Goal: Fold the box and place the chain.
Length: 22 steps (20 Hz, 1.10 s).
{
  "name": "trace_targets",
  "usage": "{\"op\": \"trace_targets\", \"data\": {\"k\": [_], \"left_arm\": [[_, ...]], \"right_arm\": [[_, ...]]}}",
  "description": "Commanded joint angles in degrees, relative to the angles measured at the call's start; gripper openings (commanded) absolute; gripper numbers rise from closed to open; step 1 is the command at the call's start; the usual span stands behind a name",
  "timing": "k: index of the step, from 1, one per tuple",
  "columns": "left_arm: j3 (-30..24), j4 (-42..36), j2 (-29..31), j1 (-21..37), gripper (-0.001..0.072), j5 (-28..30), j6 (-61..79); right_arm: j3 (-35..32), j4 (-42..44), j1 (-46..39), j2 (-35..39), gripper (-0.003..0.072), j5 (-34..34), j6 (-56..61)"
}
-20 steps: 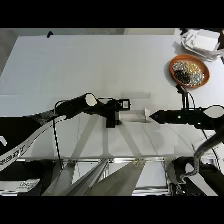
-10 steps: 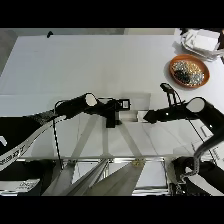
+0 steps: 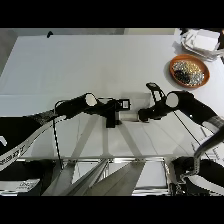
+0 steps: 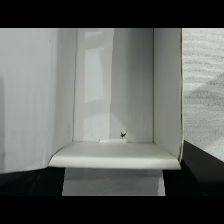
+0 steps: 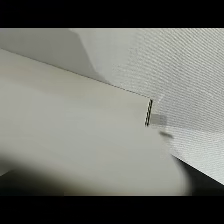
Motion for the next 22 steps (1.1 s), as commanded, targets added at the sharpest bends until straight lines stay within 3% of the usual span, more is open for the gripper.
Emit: {"op": "trace_targets", "data": {"k": [1,2,5,7,13,18,19,20,22], "left_arm": [[-0.02,0.02,0.04,0.0,0.0211,0.02,0.0],[-0.02,0.0,0.04,0.0,0.0211,0.0,0.0],[-0.02,0.0,0.04,0.0,0.0211,0.02,0.0],[-0.02,0.0,0.04,0.0,0.0211,0.02,0.0],[-0.02,0.02,0.04,0.0,0.0211,0.02,0.0],[-0.02,0.0,0.04,0.0,0.0211,0.0,0.0],[-0.02,0.0,0.04,0.0,0.0211,0.0,0.0],[-0.02,0.0,0.04,0.0,0.0211,0.0,0.0],[-0.02,0.02,0.04,0.0,0.0211,0.0,0.0]], "right_arm": [[3.28,-7.58,3.04,-3.32,0.0464,3.17,9.2],[3.85,-8.68,3.72,-3.78,0.0458,4.02,11.08],[4.22,-11.61,5.14,-4.24,0.0332,4.04,15.72],[4.22,-12.83,5.25,-4.39,0.0308,5.42,17.44],[4.22,-13.11,5.73,-4.98,0.0048,5.55,18.69],[4.22,-13.25,7.82,-7.45,0.0038,5.38,20.37],[4.22,-13.27,8.11,-7.54,0.0139,5.05,20.37],[4.22,-13.25,8.09,-7.52,0.0302,4.7,20.37],[4.22,-13.29,8.09,-7.54,0.0311,4.55,20.37]]}}
